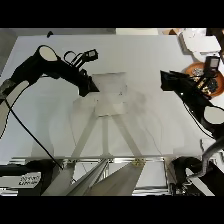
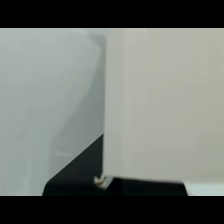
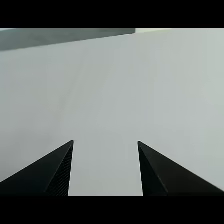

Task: Fold the box and place the chain.

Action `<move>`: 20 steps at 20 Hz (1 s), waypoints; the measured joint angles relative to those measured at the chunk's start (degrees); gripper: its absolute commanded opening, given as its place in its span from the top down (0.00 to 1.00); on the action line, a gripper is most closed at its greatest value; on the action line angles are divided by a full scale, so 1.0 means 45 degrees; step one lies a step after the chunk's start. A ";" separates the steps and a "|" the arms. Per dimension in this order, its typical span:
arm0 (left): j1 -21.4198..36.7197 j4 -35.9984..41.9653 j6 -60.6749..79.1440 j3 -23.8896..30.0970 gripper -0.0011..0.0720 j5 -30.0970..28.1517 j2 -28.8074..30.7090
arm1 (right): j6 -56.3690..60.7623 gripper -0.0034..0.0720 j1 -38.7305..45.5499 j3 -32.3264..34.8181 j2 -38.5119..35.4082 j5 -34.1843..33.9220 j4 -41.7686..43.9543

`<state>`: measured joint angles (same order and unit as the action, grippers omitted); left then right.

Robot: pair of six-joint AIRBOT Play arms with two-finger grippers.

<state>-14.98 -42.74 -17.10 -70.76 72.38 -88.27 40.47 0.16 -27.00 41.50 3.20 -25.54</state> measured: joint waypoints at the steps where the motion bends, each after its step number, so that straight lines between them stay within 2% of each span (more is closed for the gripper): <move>1: 0.0024 0.0306 0.0398 0.0359 0.98 -0.0180 0.0010 | 0.0000 0.38 0.0408 0.0000 -0.0087 0.0262 -0.0005; 4: 0.0058 0.0719 0.1506 0.0913 0.98 -0.0423 -0.0335 | -0.0005 0.44 0.1355 0.0000 -0.0233 0.1345 -0.0112; 11: 0.0063 0.1107 0.5479 0.1219 0.98 -0.0665 -0.1413 | 0.0000 0.44 0.1928 0.0000 -0.0311 0.3395 -0.1107; 20: 0.0063 0.1394 0.6523 0.1248 0.98 -0.1899 -0.2171 | 0.0000 0.44 0.1991 0.0000 -0.0316 0.4090 -0.1370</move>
<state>-14.70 -36.47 12.25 -65.14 63.83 -98.04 40.47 9.13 -27.00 40.07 21.61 -31.70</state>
